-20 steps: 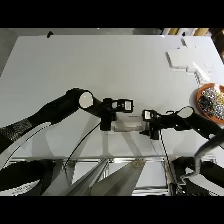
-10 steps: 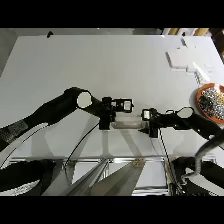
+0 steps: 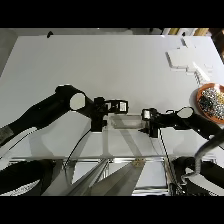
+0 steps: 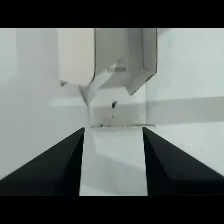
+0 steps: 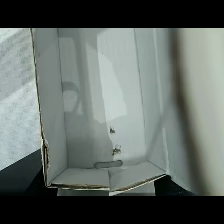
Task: Fold the box and place the chain.
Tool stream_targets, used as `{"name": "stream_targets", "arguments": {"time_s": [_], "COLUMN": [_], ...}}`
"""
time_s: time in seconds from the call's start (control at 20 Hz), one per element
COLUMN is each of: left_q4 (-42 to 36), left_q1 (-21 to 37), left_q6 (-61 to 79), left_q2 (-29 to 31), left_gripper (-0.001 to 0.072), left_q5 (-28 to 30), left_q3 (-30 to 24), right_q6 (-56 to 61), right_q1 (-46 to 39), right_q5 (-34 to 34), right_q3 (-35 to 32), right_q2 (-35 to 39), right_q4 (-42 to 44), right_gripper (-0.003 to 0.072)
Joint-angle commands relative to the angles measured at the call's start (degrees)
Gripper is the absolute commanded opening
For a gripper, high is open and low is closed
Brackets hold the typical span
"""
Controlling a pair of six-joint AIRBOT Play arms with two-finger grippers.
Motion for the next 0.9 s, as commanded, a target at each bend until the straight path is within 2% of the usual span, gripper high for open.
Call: {"name": "stream_targets", "arguments": {"time_s": [0.0,0.1,0.2,0.3,0.45,0.6,0.65,0.75,0.85], "left_q4": [3.2,-0.5,-5.7,-7.6,-7.5,-7.6,-7.6,-8.0,-11.3], "left_q1": [-0.1,-1.2,-3.5,-7.5,-13.0,-12.0,-10.6,-7.2,-4.5], "left_q6": [-5.3,-5.0,-4.2,-4.3,-4.7,-12.9,-16.5,-20.8,-21.1], "left_q2": [4.0,5.6,5.4,4.3,0.5,-4.8,-6.5,-9.9,-12.3], "left_gripper": [0.0237,0.0014,0.0006,0.0006,0.0009,0.0007,0.0006,0.0005,0.0005], "left_q5": [-2.3,-2.1,-0.8,4.0,17.8,36.1,40.1,42.0,38.6], "left_q3": [0.1,0.0,0.0,0.0,0.0,0.1,0.1,0.1,0.1], "right_q6": [0.0,0.0,0.0,0.0,0.0,0.0,0.0,0.0,0.0], "right_q1": [0.0,0.0,0.0,0.0,0.0,0.0,0.0,0.0,0.0], "right_q5": [0.2,0.2,0.2,0.2,0.2,0.2,0.2,0.2,0.2], "right_q3": [0.0,0.0,0.0,0.0,0.0,0.0,0.0,0.0,0.0], "right_q2": [0.0,0.0,0.0,0.0,0.0,0.0,0.0,0.0,0.0], "right_q4": [0.0,0.0,0.0,0.0,0.0,0.0,0.0,0.0,0.0], "right_gripper": [0.0398,0.0398,0.0398,0.0398,0.0398,0.0398,0.0398,0.0398,0.0398]}}
